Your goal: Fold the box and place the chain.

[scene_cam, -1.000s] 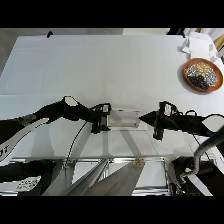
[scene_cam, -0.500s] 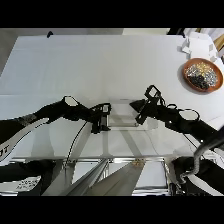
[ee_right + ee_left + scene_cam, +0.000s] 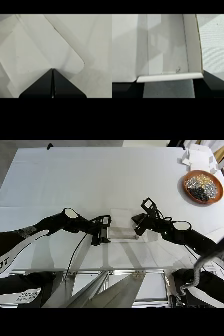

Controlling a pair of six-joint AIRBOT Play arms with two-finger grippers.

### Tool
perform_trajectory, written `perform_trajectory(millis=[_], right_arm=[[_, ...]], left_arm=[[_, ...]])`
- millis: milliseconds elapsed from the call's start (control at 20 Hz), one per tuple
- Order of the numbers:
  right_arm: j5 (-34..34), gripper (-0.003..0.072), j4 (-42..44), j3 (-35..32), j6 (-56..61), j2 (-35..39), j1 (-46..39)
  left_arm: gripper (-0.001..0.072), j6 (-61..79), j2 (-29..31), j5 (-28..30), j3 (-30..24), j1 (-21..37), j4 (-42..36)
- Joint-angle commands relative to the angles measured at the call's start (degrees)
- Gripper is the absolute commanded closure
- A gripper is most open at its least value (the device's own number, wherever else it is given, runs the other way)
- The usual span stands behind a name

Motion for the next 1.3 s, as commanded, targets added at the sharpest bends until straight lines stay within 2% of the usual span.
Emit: perform_trajectory(millis=[0,200,400,500,600,700,750,800,850,900,1050,1100,1250], right_arm=[[0.6,0.0665,-8.3,0.0,7.5,-0.3,0.0],[4.0,0.0665,-12.6,0.0,8.5,6.0,0.0],[6.3,0.0668,-27.8,0.0,8.5,19.5,-0.4],[13.1,0.0668,-33.8,0.0,8.5,24.4,-2.2],[21.8,0.0667,-40.9,0.0,8.5,26.3,-5.2],[27.8,0.0661,-50.8,0.0,8.5,25.4,-8.3],[28.2,0.0583,-54.4,0.0,8.5,24.6,-9.4],[26.7,0.0438,-55.8,-0.1,8.5,23.3,-10.1],[25.1,0.0329,-56.2,-0.1,8.4,21.8,-10.2],[24.0,0.0285,-56.2,-0.1,7.8,19.9,-10.2],[22.6,0.0316,-55.6,-0.1,6.4,14.3,-8.9],[21.7,0.0397,-55.4,-0.1,6.4,12.6,-7.7],[19.7,0.0414,-50.8,-0.1,2.5,8.7,-4.1]], left_arm=[[0.0502,0.0,0.0,0.0,0.1,0.0,0.0],[0.0502,0.0,0.0,0.0,0.1,0.0,0.0],[0.0502,0.0,0.0,0.0,0.1,0.0,0.0],[0.0502,0.0,0.0,0.0,0.1,0.0,0.0],[0.0502,0.0,0.0,0.0,0.1,0.0,0.0],[0.0502,0.0,0.0,0.0,0.1,0.0,0.0],[0.0502,0.0,0.0,0.0,0.1,0.0,0.0],[0.0502,0.0,0.0,0.0,0.1,0.0,0.0],[0.0502,0.0,0.0,0.0,0.1,0.0,0.0],[0.0502,0.0,0.0,0.0,0.1,0.0,0.0],[0.0502,0.0,0.0,0.0,0.1,0.0,0.0],[0.0502,0.0,0.0,0.0,0.1,0.0,0.0],[0.0502,0.0,0.0,0.0,0.1,0.0,0.0]])
